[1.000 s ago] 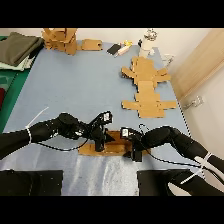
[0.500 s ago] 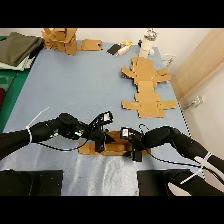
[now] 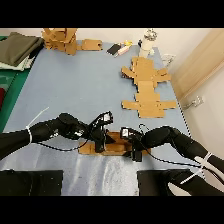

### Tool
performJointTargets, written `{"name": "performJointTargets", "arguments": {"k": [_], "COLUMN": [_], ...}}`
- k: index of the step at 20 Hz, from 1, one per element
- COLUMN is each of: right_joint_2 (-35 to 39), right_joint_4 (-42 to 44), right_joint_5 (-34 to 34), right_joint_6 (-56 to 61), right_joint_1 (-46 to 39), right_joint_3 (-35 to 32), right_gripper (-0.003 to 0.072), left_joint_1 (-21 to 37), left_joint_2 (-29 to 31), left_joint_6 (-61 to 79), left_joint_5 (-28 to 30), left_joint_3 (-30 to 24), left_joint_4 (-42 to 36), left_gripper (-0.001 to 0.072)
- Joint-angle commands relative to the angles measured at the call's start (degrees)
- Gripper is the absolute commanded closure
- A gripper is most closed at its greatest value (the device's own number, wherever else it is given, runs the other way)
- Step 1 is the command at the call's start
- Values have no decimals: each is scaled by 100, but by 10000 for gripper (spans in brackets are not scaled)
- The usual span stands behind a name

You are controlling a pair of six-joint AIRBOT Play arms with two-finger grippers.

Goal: Fold the box.

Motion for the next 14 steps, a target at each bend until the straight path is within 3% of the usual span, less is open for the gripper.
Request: {"name": "performJointTargets", "arguments": {"k": [1,10,11,12,13,14], "right_joint_2": [-2,0,0,0,0,0], "right_joint_4": [-2,-4,-2,-4,-4,-2], "right_joint_5": [-22,-46,-48,-48,-48,-48], "right_joint_6": [2,2,0,2,2,2], "right_joint_1": [7,4,7,7,7,7], "right_joint_3": [-2,-2,-2,-2,-2,-2], "right_gripper": [191,192,191,191,191,191], "left_joint_1": [17,17,17,17,17,17], "left_joint_2": [4,22,22,22,28,44], "left_joint_6": [0,-4,-4,-35,-348,-511], "left_joint_5": [2,103,105,142,203,269], "left_joint_3": [7,4,4,7,7,7], "left_joint_4": [-2,42,42,31,37,48], "left_gripper": [698,696,662,450,394,393]}}
